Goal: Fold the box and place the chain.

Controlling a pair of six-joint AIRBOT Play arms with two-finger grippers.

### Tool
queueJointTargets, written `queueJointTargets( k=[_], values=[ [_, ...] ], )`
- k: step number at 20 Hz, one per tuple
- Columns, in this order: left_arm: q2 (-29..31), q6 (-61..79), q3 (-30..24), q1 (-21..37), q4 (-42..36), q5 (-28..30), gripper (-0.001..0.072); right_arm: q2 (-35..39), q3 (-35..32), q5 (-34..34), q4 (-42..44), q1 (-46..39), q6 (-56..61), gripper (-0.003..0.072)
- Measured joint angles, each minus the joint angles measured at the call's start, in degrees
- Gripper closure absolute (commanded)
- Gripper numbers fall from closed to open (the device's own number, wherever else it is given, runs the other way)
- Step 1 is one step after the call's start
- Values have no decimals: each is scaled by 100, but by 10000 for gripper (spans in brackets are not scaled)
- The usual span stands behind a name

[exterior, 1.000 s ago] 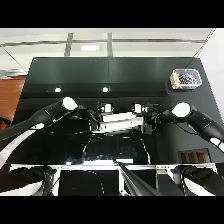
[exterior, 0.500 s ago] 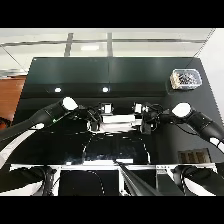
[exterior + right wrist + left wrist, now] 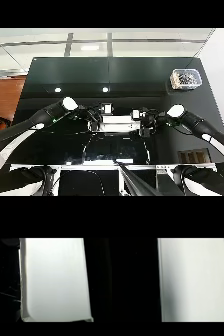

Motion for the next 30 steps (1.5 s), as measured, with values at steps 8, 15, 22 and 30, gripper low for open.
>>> queueJointTargets(
  k=[8, 15, 22, 30],
  values=[
    [0, -7, 0, 0, 0, 2, 680, -214, 0, -72, 55, -13, -144, -26],
    [0, -4, 0, 0, 0, 2, 680, -446, 0, -133, 63, 0, -114, -26],
    [0, -4, 0, 0, 0, 2, 680, -476, 0, -168, 81, 0, -79, -26],
    [0, -4, 0, 0, 0, 2, 680, -476, 0, -188, 72, 0, -70, -17]
  ],
)
